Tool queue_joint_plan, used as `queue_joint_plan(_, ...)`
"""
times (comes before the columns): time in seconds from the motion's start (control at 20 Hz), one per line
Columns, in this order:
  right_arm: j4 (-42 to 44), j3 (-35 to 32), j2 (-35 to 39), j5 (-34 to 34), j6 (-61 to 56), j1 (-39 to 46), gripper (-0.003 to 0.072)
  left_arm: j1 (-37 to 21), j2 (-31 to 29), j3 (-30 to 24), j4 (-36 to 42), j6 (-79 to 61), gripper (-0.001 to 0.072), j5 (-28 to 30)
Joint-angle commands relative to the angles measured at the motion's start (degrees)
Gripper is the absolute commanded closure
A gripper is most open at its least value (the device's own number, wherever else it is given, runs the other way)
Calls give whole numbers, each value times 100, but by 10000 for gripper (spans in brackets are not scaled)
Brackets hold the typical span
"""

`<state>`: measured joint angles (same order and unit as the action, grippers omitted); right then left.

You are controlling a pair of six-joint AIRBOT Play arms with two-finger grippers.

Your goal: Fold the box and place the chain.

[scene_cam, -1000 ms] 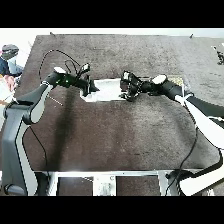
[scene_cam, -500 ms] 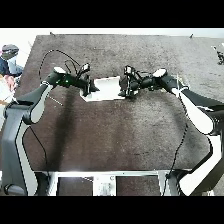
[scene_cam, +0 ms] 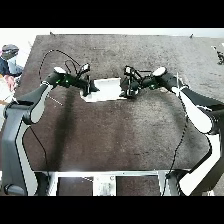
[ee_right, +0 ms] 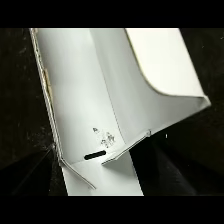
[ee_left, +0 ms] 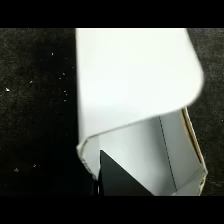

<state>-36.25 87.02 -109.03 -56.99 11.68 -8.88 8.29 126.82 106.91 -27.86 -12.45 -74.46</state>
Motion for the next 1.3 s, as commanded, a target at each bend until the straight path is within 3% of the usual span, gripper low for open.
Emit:
queue_joint_plan(0.0, 463, 13, -15, 39, 533, -7, -10, 0, 4, -2, 2, 0, 697, 4)
queue_joint_plan(0.5, 334, 1115, -966, -1414, 321, 2, -8, 0, 4, -2, 2, 0, 697, 2)
queue_joint_plan(1.0, 306, 1137, -1185, -1445, 352, -24, -6, 0, 4, -2, 2, 0, 697, 2)
queue_joint_plan(1.1, 306, 1137, -1202, -1394, 354, -22, 32, 0, 4, -2, 2, 0, 697, 2)
queue_joint_plan(1.25, 306, 1172, -1287, -1357, 361, -22, 32, 0, 4, -2, 4, 0, 697, 2)
